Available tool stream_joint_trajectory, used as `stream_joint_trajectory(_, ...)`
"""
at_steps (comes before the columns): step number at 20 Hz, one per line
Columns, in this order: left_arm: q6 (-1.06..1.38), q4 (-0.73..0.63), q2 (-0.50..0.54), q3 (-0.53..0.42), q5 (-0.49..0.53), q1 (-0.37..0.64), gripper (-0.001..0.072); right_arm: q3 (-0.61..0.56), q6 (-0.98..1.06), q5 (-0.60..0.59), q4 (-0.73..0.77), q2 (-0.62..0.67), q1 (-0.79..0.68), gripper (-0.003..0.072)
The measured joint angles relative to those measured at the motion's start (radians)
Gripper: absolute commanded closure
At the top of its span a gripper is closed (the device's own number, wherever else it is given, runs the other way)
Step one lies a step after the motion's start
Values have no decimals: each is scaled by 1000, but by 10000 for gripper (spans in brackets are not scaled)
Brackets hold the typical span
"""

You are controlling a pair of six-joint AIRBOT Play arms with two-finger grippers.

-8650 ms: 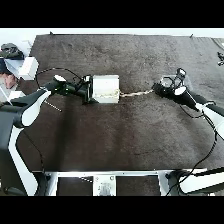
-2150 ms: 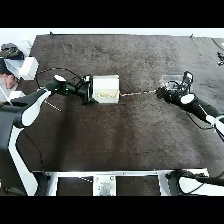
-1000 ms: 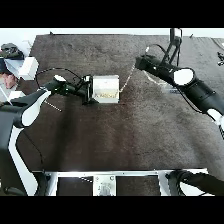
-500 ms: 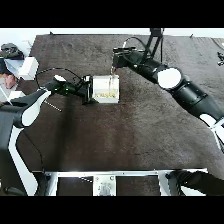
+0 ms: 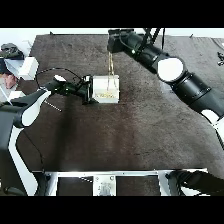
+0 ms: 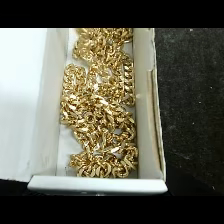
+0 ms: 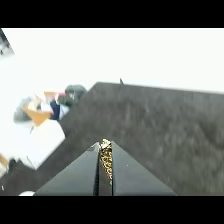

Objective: Fold the box and place the chain.

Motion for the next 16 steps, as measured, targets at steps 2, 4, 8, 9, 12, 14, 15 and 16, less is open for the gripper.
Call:
stream_joint_trajectory(2, 0, 0, 0, 0, 0, 0, 362, 21, 0, -2, -17, -1, 0, 701)
stream_joint_trajectory(4, 0, 0, 0, 0, 0, 0, 363, 34, 0, -9, -32, -4, 1, 701)
stream_joint_trajectory(8, 0, 0, 0, 0, 0, 0, 362, 43, 0, 38, -75, -13, -6, 700)
stream_joint_trajectory(9, 0, 0, 0, 0, 0, 0, 362, 44, 0, 70, -89, -21, -14, 700)
stream_joint_trajectory(12, 0, 0, 0, 0, 0, 0, 362, 37, 21, 175, -111, -67, -45, 700)
stream_joint_trajectory(14, 0, 0, 0, 0, 0, 0, 362, 12, 31, 239, -118, -111, -55, 675)
stream_joint_trajectory(15, 0, 0, 0, 0, 0, 0, 362, -5, 35, 266, -127, -133, -57, 408)
stream_joint_trajectory(16, 0, 0, 0, 0, 0, 0, 362, -23, 38, 289, -141, -151, -61, 182)
